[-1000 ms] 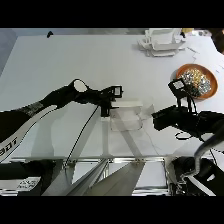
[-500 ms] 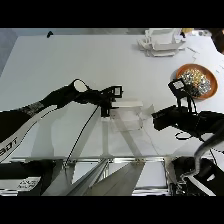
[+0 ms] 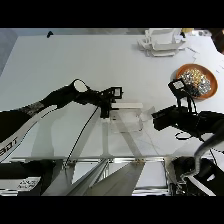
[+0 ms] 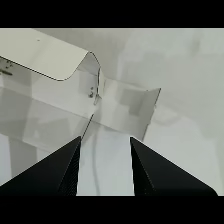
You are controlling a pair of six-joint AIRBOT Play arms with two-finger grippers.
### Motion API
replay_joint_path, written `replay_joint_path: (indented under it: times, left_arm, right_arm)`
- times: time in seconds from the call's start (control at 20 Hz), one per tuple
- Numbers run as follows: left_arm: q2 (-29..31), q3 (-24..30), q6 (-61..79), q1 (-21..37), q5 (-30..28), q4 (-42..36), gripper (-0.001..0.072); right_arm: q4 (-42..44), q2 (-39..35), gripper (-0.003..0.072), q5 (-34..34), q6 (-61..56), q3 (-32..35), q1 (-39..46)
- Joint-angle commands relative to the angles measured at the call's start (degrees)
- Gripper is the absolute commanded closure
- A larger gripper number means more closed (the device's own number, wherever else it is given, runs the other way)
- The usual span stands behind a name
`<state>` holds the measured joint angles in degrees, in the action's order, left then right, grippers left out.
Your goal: Fold the box and place the chain.
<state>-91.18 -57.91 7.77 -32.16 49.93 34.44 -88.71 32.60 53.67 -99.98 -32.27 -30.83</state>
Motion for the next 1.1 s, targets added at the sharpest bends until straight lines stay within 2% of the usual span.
replay_joint_path:
  times: [0.0, 0.85, 0.9, 0.95, 1.0, 1.05]
  left_arm:
    - [-0.7, 0.0, 1.4, 0.0, 1.7, 0.1, 0.0707]
    - [-1.1, 0.0, 1.6, 0.0, 2.6, 0.0, 0.0701]
    - [-1.1, 0.0, 1.6, 0.0, 2.6, 0.1, 0.0701]
    - [-1.1, 0.0, 1.6, 0.0, 2.6, 0.0, 0.0701]
    - [-1.1, 0.0, 1.6, 0.0, 2.6, 0.0, 0.0701]
    - [-1.1, 0.0, 1.6, 0.0, 2.6, 0.0, 0.0701]
  right_arm:
    - [0.0, 0.0, 0.0347, 0.4, 0.0, 0.0, 0.0]
    - [0.3, 0.0, 0.0352, 1.2, 0.0, 0.0, 0.0]
    - [1.4, 0.0, 0.0424, 1.8, 0.3, 0.0, 0.0]
    - [3.8, 0.0, 0.0596, 2.9, 2.8, 0.0, 0.0]
    - [7.6, 0.0, 0.0675, 4.4, 6.8, 0.0, 0.0]
    - [11.3, 0.0, 0.0676, 5.9, 11.2, 0.0, 0.0]
